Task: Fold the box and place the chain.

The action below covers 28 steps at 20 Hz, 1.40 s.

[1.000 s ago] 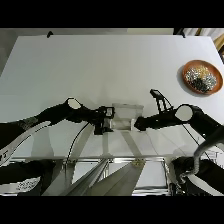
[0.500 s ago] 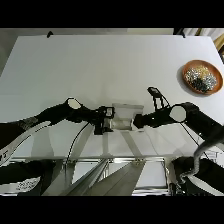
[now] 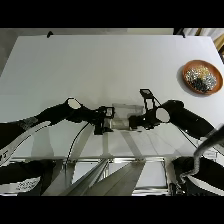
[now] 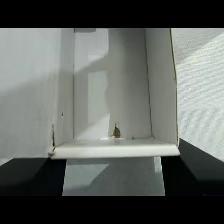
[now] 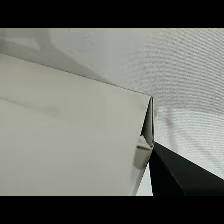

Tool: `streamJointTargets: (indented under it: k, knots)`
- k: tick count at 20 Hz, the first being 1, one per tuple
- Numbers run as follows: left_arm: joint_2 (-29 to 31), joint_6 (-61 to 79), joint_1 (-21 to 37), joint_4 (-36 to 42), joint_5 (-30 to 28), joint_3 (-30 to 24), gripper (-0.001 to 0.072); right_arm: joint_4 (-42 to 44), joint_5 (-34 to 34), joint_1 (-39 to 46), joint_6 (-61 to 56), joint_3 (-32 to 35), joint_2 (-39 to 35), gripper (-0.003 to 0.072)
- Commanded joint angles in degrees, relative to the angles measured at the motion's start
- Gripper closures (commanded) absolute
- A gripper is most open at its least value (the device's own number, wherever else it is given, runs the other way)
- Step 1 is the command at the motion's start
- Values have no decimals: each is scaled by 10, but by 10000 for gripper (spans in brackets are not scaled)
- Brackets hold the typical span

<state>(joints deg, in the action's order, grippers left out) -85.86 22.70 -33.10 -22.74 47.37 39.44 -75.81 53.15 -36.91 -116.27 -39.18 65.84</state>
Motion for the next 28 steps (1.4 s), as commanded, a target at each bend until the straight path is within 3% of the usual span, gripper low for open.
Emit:
streamJointTargets:
  k: [1,9,17,20,22,26,28]
  knots:
    - [0,0,0,0,0,0,679,-41,28,-21,-64,-7,27,161]
    - [0,0,0,0,0,0,679,-73,3,-31,-115,-7,31,219]
    - [0,0,0,0,0,0,679,-78,4,-31,-139,-7,64,227]
    - [0,0,0,0,0,0,679,-83,14,-31,-138,-7,71,368]
    - [0,0,0,0,0,0,679,-86,15,-31,-138,-7,71,410]
    - [0,0,0,0,0,0,679,-90,24,-31,-122,-8,70,653]
    - [0,0,0,0,0,0,679,-96,35,-31,-123,-8,70,673]
